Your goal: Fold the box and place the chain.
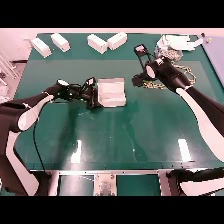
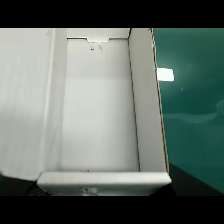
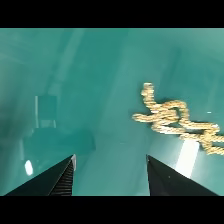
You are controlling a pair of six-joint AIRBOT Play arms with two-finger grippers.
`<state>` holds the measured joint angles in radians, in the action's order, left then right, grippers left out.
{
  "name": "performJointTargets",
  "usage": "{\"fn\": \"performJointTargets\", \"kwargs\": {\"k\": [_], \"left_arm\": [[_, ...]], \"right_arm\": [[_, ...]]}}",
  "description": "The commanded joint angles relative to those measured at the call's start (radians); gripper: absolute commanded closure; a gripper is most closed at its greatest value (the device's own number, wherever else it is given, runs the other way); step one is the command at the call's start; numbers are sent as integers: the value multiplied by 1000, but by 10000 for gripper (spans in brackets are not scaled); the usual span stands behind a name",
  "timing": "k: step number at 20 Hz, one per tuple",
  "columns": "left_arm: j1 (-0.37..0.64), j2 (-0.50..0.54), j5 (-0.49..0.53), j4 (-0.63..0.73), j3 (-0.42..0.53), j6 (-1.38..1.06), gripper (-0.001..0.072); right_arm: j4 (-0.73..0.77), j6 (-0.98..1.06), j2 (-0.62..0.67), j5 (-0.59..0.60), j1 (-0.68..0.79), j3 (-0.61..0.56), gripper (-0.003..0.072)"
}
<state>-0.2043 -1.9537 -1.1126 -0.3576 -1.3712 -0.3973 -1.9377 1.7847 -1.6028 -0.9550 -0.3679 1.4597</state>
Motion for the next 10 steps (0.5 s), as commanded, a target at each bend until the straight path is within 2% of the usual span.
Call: {"fn": "performJointTargets", "kwargs": {"k": [1, 3, 5, 10], "left_arm": [[1, 1, 2, -1, -1, 0, 176], [1, 0, 2, -1, -1, 0, 176], [1, 0, 2, -1, -1, 0, 176], [1, 1, 2, -1, -1, 0, 176]], "right_arm": [[15, -140, 2, 237, 103, -110, 153], [80, -270, 1, 383, 164, -151, 153], [181, -463, -6, 446, 216, -158, 153], [502, -1059, -61, 418, 344, -154, 154]]}}
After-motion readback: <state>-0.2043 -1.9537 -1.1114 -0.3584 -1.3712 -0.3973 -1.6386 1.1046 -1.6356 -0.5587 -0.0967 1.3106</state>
